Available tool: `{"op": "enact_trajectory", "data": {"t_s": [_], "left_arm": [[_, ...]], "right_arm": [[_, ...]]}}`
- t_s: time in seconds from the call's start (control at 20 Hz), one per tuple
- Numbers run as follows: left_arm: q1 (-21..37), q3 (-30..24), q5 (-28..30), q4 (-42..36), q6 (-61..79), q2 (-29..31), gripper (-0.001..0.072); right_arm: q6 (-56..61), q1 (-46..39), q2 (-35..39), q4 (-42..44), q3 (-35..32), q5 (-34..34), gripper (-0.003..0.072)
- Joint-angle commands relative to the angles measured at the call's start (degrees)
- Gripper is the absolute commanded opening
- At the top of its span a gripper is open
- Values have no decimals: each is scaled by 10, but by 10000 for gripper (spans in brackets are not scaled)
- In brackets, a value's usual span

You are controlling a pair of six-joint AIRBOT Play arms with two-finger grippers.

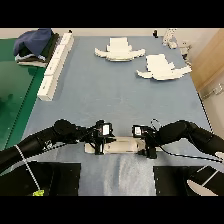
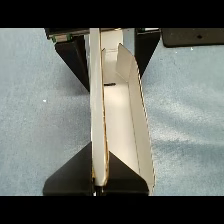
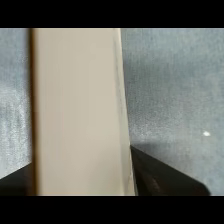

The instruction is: Fold the box.

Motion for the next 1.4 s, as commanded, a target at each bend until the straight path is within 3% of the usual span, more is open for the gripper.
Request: {"op": "enact_trajectory", "data": {"t_s": [0.0, 0.45, 0.5, 0.6, 0.95, 1.05, 1.35], "left_arm": [[0, 0, 0, 0, 0, 0, 12], [0, 0, 0, 0, 0, 0, 12], [0, 0, 0, 0, 0, 0, 12], [0, 0, 0, 0, 0, 0, 12], [0, 0, 0, 0, 0, 0, 12], [0, 0, 0, 0, 0, 0, 12], [0, 0, 0, 0, 0, 0, 12]], "right_arm": [[0, 2, -1, 0, 0, -8, 649], [0, 3, -1, -4, 0, -3, 662], [0, 6, -1, -7, -1, 2, 645], [0, 18, -1, -19, -3, 7, 512], [0, 22, 0, -32, -3, 23, 522], [0, 22, 1, -32, -3, 22, 605], [2, 22, 42, -29, -12, 22, 610]]}}
